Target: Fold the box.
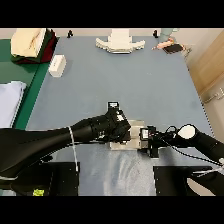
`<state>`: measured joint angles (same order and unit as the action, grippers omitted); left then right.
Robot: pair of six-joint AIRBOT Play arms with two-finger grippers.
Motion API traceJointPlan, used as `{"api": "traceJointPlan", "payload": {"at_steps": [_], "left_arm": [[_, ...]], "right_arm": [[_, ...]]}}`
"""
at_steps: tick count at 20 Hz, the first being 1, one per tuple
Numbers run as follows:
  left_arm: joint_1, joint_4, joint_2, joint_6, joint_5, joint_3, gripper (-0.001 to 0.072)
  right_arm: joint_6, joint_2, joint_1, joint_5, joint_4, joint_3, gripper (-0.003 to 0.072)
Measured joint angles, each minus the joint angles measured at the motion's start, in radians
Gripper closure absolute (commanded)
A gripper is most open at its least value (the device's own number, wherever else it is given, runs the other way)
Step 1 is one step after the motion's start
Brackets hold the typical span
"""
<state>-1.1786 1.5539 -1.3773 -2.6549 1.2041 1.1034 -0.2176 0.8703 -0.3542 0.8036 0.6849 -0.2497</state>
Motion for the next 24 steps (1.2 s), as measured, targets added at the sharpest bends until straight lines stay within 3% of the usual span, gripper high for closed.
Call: {"api": "traceJointPlan", "payload": {"at_steps": [3, 4, 5, 9, 14, 18, 19, 20, 24], "left_arm": [[0.039, -0.033, 0.087, 0.048, 0.045, 0.012, 0.0159], [0.056, -0.033, 0.122, 0.065, 0.073, 0.014, 0.0606], [0.077, -0.042, 0.161, 0.089, 0.108, 0.016, 0.0697], [0.144, -0.073, 0.293, 0.304, 0.167, 0.019, 0.0693], [0.192, -0.066, 0.347, 0.711, 0.148, 0.008, 0.0695], [0.328, -0.249, 0.395, 1.249, 0.053, -0.128, 0.0691], [0.372, -0.301, 0.413, 1.399, 0.013, -0.184, 0.0485], [0.413, -0.347, 0.430, 1.556, -0.032, -0.245, 0.0012], [0.517, -0.530, 0.472, 2.041, -0.251, -0.471, 0.0009]], "right_arm": [[0.000, 0.000, 0.000, 0.000, 0.000, 0.000, 0.0190], [0.000, 0.000, 0.000, 0.000, 0.000, 0.000, 0.0190], [0.000, 0.000, 0.000, 0.000, 0.000, 0.000, 0.0189], [0.000, 0.000, 0.000, -0.001, 0.000, 0.000, 0.0190], [0.000, 0.000, 0.000, -0.001, 0.000, 0.000, 0.0189], [0.000, 0.000, 0.000, -0.001, 0.000, 0.000, 0.0190], [0.000, 0.000, 0.000, -0.001, 0.000, 0.000, 0.0190], [0.000, 0.000, 0.000, -0.001, 0.000, 0.000, 0.0190], [0.000, 0.000, 0.000, -0.001, 0.000, 0.000, 0.0190]]}}
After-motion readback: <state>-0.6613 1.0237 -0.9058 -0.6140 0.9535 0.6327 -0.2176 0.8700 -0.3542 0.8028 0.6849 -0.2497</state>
